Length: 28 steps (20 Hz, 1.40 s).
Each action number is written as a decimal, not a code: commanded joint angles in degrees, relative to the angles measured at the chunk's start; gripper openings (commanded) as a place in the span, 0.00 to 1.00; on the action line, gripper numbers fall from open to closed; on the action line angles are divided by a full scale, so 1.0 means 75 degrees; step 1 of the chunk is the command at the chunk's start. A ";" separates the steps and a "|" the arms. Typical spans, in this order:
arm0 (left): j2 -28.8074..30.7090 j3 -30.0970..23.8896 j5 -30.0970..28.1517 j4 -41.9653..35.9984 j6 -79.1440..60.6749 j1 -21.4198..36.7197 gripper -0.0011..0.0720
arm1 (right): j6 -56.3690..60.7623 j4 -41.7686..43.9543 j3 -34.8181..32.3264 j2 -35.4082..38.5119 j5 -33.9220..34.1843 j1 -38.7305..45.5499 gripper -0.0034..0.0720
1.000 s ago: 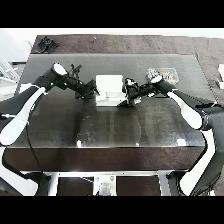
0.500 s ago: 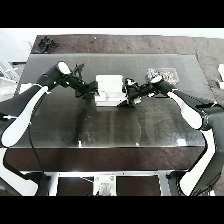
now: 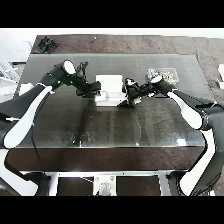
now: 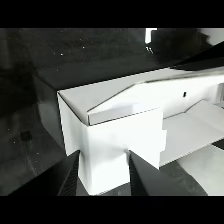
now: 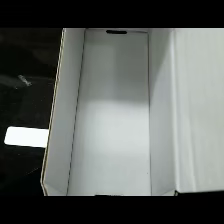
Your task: Fold the box and place the chain.
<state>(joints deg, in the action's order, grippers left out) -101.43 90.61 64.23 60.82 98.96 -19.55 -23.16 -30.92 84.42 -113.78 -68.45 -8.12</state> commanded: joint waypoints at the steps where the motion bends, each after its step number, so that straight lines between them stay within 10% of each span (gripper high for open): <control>1: -0.0192 0.0297 0.0189 0.0434 0.0210 -0.0146 0.53 | -0.0003 0.0000 0.0000 0.0000 -0.0003 0.0003 0.83; 28: -0.1909 0.3086 0.2751 0.3261 0.1422 -0.1075 0.53 | -0.0003 0.0000 0.0000 0.0000 -0.0003 0.0003 0.83</control>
<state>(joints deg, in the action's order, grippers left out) -115.20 113.08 83.96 83.53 108.55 -27.40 -23.20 -30.92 84.42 -113.78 -68.47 -8.16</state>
